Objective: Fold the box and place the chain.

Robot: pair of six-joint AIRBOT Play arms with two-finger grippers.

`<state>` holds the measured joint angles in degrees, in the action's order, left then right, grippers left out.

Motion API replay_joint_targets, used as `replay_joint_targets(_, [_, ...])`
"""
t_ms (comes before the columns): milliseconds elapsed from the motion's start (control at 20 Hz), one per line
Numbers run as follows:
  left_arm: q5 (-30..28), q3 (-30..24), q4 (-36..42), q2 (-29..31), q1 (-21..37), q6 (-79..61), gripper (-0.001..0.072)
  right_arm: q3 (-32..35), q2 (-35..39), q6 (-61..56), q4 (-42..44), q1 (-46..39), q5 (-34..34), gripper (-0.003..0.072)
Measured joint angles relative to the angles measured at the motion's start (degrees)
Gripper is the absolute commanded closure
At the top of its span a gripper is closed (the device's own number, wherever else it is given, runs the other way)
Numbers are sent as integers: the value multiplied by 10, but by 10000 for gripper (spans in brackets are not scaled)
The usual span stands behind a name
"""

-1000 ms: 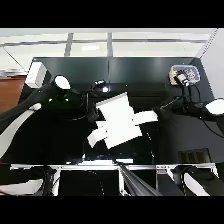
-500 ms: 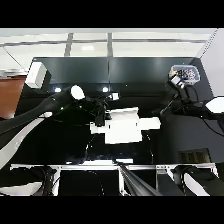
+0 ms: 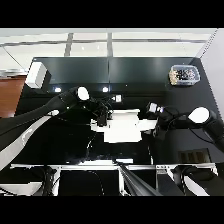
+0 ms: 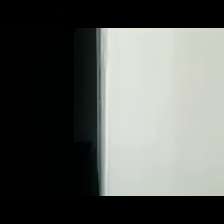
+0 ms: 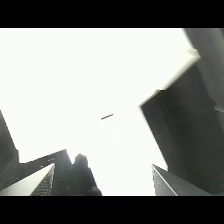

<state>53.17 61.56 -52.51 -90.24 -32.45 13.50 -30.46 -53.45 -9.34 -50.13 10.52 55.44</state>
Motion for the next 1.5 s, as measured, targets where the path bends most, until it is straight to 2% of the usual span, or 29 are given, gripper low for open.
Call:
replay_joint_targets(750, [0,0,-4,-1,0,0,677,28,-9,87,-54,109,-34,-19])
replay_joint_targets(1050, [1,0,-4,-1,0,0,677,29,-35,100,-54,165,-88,-19])
replay_joint_targets(1500, [12,1,-4,-1,0,0,677,33,-63,90,-54,180,-126,-19])
